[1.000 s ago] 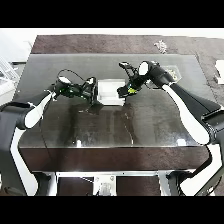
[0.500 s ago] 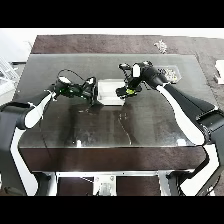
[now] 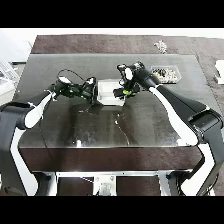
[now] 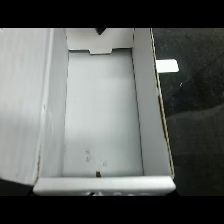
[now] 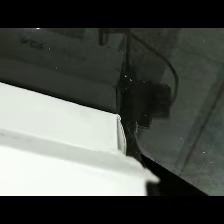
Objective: Fold the box and place the chain.
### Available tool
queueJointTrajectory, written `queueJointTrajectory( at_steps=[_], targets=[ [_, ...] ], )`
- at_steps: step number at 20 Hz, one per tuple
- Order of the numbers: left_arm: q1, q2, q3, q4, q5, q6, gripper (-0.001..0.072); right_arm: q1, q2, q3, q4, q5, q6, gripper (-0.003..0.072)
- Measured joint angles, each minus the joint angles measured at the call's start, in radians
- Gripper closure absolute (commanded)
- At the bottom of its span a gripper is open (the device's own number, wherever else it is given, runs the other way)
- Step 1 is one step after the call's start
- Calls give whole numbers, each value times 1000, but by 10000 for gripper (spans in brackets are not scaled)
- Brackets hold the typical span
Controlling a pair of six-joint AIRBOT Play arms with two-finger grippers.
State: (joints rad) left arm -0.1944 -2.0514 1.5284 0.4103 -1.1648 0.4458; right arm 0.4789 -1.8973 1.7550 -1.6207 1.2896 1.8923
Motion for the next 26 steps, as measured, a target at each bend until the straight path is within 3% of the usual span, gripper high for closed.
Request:
queueJointTrajectory(
  at_steps=[13, 17, 21, 22, 23, 24, 25, 26],
  targets=[
    [0, 0, 0, 0, 1, 0, 224, 11, -43, 33, -18, 35, 199, 429],
    [-1, 0, 0, 0, 1, 0, 225, 13, -55, 34, -12, 36, 229, 676],
    [0, 0, 0, 0, 2, -2, 225, 11, -60, 42, 0, 31, 243, 678],
    [0, 0, 0, 0, 2, -1, 225, 11, -60, 43, 1, 26, 243, 669],
    [1, 0, 0, 0, 2, 0, 225, 11, -60, 45, 2, 23, 243, 519],
    [1, 0, 0, 0, 1, 1, 225, 11, -61, 46, 2, 21, 243, 290],
    [-1, 0, 0, -1, 0, 0, 225, 11, -61, 47, 5, 19, 243, 185],
    [-2, 0, 0, -1, 0, 1, 225, 12, -60, 48, 6, 18, 243, 186]
  ],
)
